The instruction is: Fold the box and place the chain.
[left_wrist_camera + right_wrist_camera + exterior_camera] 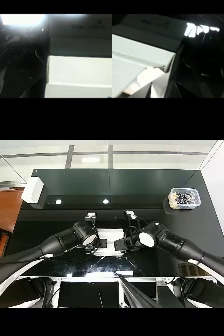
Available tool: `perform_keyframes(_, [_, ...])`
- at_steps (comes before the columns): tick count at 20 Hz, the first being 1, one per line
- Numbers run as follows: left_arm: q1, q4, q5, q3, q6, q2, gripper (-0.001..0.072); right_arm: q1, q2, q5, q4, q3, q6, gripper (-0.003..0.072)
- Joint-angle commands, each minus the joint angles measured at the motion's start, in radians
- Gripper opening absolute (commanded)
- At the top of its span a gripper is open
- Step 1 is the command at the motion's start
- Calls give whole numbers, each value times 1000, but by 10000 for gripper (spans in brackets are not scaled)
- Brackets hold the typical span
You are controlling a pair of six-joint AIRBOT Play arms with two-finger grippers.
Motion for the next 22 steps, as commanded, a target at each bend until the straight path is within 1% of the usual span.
perform_keyframes(1, [0, 1, 2, 0, 0, 0, 26, 38, -41, 31, -63, 23, 92, 337])
perform_keyframes(8, [0, 1, 1, 0, 0, 0, 26, 40, -74, 26, -81, 28, 150, 335])
perform_keyframes(9, [0, 1, 1, 0, 0, 0, 26, 40, -78, 27, -81, 34, 150, 326])
perform_keyframes(10, [0, 1, 1, 0, 0, 0, 26, 40, -83, 28, -81, 43, 150, 284])
perform_keyframes(11, [0, 1, 1, 0, 0, 0, 26, 40, -91, 29, -81, 58, 150, 257])
perform_keyframes(13, [0, 1, 0, 0, 0, 0, 26, 40, -110, 36, -81, 86, 150, 257])
perform_keyframes(17, [0, 0, 1, 0, 0, 0, 26, 40, -136, 92, -81, 92, 158, 257])
perform_keyframes(19, [0, 0, 1, 0, 0, 0, 26, 40, -136, 82, -90, 92, 179, 256])
perform_keyframes(22, [0, 0, 1, 0, 0, 0, 26, 40, -143, 73, -89, 92, 183, 235])
